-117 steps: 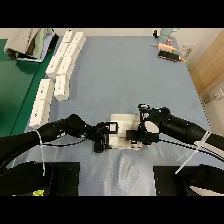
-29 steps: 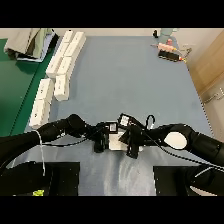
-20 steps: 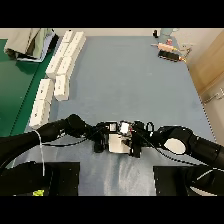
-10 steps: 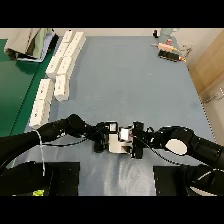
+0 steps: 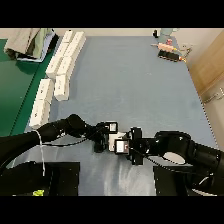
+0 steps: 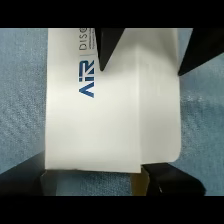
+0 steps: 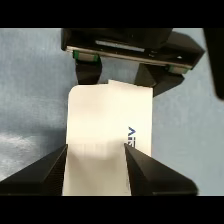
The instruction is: Fold the box.
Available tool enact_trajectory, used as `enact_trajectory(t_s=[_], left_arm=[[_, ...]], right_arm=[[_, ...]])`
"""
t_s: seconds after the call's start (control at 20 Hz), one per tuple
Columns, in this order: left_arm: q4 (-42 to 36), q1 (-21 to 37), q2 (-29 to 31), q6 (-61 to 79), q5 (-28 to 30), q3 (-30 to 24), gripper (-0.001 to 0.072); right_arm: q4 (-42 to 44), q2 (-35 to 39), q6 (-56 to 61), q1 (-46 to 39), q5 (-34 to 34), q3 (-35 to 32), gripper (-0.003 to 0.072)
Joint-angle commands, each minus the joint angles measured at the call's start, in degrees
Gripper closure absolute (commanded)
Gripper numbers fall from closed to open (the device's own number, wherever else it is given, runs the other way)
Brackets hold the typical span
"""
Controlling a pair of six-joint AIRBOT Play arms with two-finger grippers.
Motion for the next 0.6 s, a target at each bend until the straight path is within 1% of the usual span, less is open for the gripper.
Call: enact_trajectory(t_s=[0.0, 0.05, 0.1, 0.55], left_arm=[[0.0, 0.0, -0.02, 0.02, 0.02, 0.04, 0.0199], [0.02, 0.0, -0.02, 0.02, 0.02, 0.04, 0.0199], [0.02, 0.0, -0.02, 0.02, 0.02, 0.04, 0.0199], [0.0, 0.0, -0.02, 0.02, 0.02, 0.04, 0.0199]], right_arm=[[-21.64, 0.04, 17.38, 4.68, -1.57, -0.04, 0.0144], [-24.52, 0.04, 19.37, 5.38, -1.55, -0.04, 0.0144], [-25.14, 0.04, 19.63, 5.64, -1.62, -0.04, 0.0144], [-25.27, 0.59, 19.61, 5.73, -1.95, 0.0, 0.0145]])
